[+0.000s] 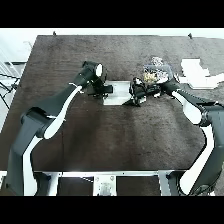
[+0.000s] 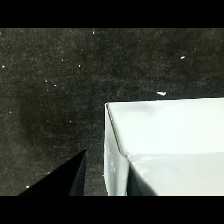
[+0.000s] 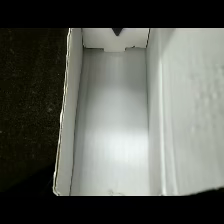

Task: Fold the box and place the chain.

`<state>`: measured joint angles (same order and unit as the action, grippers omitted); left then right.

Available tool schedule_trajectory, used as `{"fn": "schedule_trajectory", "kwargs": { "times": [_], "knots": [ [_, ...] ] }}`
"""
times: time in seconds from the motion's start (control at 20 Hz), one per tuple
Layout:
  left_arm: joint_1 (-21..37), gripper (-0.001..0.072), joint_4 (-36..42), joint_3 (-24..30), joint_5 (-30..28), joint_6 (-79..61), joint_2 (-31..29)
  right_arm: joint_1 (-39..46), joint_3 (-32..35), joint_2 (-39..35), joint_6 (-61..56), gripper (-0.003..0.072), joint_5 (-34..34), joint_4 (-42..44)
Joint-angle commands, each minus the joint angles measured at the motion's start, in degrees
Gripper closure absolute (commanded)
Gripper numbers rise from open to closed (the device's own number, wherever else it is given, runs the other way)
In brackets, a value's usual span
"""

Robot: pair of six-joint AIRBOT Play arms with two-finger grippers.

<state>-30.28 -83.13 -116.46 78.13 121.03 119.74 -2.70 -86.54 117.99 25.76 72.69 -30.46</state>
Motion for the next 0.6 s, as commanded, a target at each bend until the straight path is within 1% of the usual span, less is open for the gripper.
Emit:
{"fn": "schedule_trajectory", "kwargs": {
  "times": [0.0, 0.15, 0.2, 0.3, 0.35, 0.45, 0.5, 0.55],
  "knots": [
    [-0.7, 0.0435, -2.4, -0.4, 0.0, 0.5, 0.5, 0.0, 0.0, 0.0, 0.0, 0.0252, 0.0, 0.0],
    [-1.0, 0.0436, -2.7, -0.4, -0.8, 0.5, 0.5, 0.0, 0.0, 0.0, 0.0, 0.0252, 0.0, 0.0],
    [-1.0, 0.0492, -2.7, -0.4, -0.6, 0.5, 0.5, 0.0, 0.0, 0.0, 0.0, 0.0252, 0.0, 0.0],
    [-1.0, 0.0495, -2.6, -0.4, -0.7, 0.4, 0.7, 0.0, 0.0, 0.0, 0.0, 0.0253, 0.0, 0.0],
    [-1.0, 0.054, -2.5, -0.4, -0.7, 0.4, 0.9, 0.0, 0.0, 0.0, 0.0, 0.0252, 0.0, 0.0],
    [-1.0, 0.0542, -2.4, -0.4, -0.6, 0.2, 1.4, 0.0, 0.0, 0.0, 0.0, 0.0252, 0.0, 0.0],
    [-1.0, 0.0603, -2.4, -0.4, -0.5, 0.0, 1.4, 0.0, 0.0, 0.0, 0.0, 0.0252, 0.0, 0.0],
    [-1.0, 0.065, -2.4, -0.4, -0.8, -0.5, 1.4, 0.0, 0.0, 0.0, 0.0, 0.0252, 0.0, 0.0]
  ]
}}
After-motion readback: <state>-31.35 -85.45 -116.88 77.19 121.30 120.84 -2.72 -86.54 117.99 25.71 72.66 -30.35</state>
